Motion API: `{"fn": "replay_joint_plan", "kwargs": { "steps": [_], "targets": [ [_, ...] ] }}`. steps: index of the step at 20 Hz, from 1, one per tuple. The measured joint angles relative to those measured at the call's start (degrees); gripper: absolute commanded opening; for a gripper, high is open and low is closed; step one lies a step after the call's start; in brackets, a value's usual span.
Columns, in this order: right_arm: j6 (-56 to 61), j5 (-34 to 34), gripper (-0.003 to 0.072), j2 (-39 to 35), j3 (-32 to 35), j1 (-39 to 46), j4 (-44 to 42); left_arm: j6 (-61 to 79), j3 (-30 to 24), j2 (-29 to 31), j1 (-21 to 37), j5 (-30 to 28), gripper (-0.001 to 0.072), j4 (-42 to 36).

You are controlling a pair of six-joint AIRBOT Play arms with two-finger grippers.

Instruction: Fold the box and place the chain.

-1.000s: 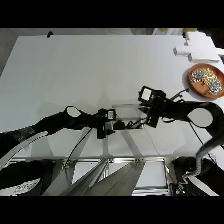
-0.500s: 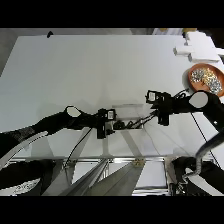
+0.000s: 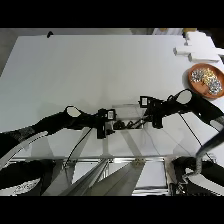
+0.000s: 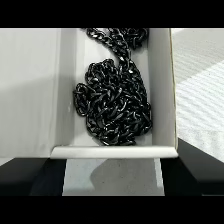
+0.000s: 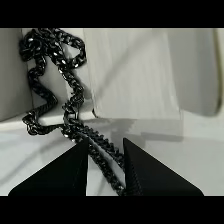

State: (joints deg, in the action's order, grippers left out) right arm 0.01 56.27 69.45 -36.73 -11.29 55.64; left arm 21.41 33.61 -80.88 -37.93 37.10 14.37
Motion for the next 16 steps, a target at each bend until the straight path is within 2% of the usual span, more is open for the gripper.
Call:
{"fn": "replay_joint_plan", "kwargs": {
  "steps": [2,3,9,16],
  "targets": [
    [-0.96,0.48,0.0048,1.01,0.00,-0.02,-0.90,-0.02,0.00,0.00,0.00,0.00,0.0167,0.00],
    [-1.18,0.81,0.0018,1.46,0.02,-0.02,-1.16,-0.02,0.00,0.00,0.00,0.00,0.0167,0.00],
    [1.86,1.70,0.0018,0.02,0.02,-0.02,-0.46,0.00,0.00,0.00,0.00,0.00,0.0167,0.00],
    [9.09,2.36,0.0018,-15.30,0.07,-0.70,-0.37,0.00,0.00,0.00,0.00,0.00,0.0167,0.00]
  ]
}}
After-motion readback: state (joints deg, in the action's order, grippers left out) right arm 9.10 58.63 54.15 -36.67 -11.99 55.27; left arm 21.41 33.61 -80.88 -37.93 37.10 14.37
